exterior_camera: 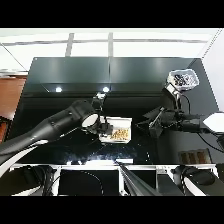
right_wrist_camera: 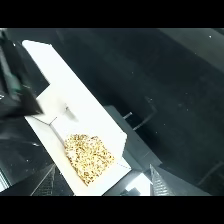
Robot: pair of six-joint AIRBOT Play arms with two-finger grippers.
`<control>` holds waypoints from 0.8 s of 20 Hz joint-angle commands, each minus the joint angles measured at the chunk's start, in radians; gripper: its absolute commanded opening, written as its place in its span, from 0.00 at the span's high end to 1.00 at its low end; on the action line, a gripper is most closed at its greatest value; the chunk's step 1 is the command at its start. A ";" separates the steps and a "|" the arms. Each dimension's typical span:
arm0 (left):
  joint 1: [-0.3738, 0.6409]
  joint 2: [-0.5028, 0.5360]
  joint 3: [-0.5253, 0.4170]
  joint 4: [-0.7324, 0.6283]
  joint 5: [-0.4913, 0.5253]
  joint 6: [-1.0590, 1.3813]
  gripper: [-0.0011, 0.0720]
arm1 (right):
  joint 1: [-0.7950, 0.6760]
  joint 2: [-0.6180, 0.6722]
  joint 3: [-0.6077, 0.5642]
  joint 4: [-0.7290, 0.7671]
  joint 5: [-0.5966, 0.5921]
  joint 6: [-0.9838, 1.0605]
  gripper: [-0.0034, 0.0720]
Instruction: Fold the box and place the chain.
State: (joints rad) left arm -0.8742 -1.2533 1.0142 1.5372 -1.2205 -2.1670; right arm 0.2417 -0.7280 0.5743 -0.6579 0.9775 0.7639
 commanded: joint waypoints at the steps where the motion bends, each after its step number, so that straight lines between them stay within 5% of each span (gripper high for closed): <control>1: 0.078 0.156 -0.098 0.030 -0.020 0.187 0.24 | -0.005 0.001 0.001 -0.002 0.005 0.001 0.07; 3: 0.215 0.277 -0.226 -0.108 0.099 0.359 0.24 | -0.005 0.001 0.001 -0.002 0.003 0.001 0.07; 5: 0.393 0.376 -0.369 -0.452 0.252 0.737 0.24 | -0.005 0.001 0.001 -0.002 -0.001 0.001 0.07; 8: 0.587 0.391 -0.525 -0.881 0.283 1.404 0.24 | -0.005 0.001 0.001 -0.002 -0.002 0.001 0.07; 9: 0.602 0.381 -0.552 -0.911 0.303 1.567 0.23 | -0.005 0.001 0.001 -0.002 -0.002 0.001 0.07; 11: 0.587 0.353 -0.578 -0.921 0.346 1.871 0.02 | -0.005 0.001 0.001 -0.002 -0.002 0.001 0.07; 16: 0.441 0.239 -0.579 -0.921 0.458 2.375 0.02 | -0.005 0.001 0.001 -0.002 -0.016 0.001 0.07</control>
State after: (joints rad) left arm -0.3779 -0.9611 0.4519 0.6640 -0.8486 -0.1867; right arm 0.2375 -0.7280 0.5743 -0.6598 0.9707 0.7643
